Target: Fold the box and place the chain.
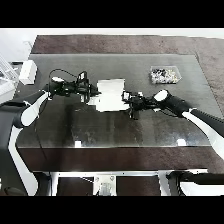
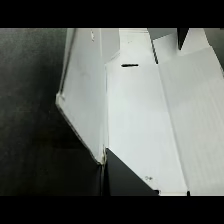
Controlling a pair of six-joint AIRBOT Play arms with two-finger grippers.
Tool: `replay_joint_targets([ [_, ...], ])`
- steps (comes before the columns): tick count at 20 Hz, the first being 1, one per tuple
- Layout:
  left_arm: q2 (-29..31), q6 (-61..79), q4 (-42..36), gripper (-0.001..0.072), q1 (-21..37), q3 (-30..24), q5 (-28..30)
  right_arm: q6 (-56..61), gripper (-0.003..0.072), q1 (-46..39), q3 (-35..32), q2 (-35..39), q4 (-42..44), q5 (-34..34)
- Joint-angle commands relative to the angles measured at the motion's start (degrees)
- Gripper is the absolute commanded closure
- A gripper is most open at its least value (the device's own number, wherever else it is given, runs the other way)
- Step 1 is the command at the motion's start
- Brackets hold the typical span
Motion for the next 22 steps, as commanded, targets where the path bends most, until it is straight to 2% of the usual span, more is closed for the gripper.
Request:
replay_joint_targets([
  [1, -0.04, 0.0, 0.0, 0.0688, 0.04, -0.02, 0.0, -6.14, 0.0118, 0.07, 0.0, -0.33, 5.22, -4.13],
  [3, -0.04, 0.0, 0.0, 0.0688, 0.04, -0.02, 0.0, -9.18, 0.0118, 0.04, 0.0, -0.33, 8.02, -6.08],
  [8, -0.04, 0.0, 0.0, 0.0688, 0.04, -0.02, 0.02, -12.63, 0.0118, -2.43, 0.28, -0.22, 12.96, -6.03],
  [14, -0.04, 0.0, 0.02, 0.0688, 0.04, -0.02, 0.07, -19.04, 0.0104, -5.14, 1.95, -0.22, 19.58, -3.45],
  [15, -0.04, 0.0, 0.02, 0.0688, 0.04, -0.02, 0.07, -19.43, 0.0043, -5.49, 2.32, -0.26, 19.98, -2.56],
  [19, -0.04, -0.02, 0.02, 0.0688, 0.04, -0.02, 0.11, -20.74, 0.0043, -6.97, 4.7, -1.81, 20.83, 0.33],
  [22, -0.04, -0.04, 0.02, 0.0688, 0.04, -0.02, 0.09, -20.92, 0.0042, -8.72, 8.13, -5.73, 20.98, 5.97],
])
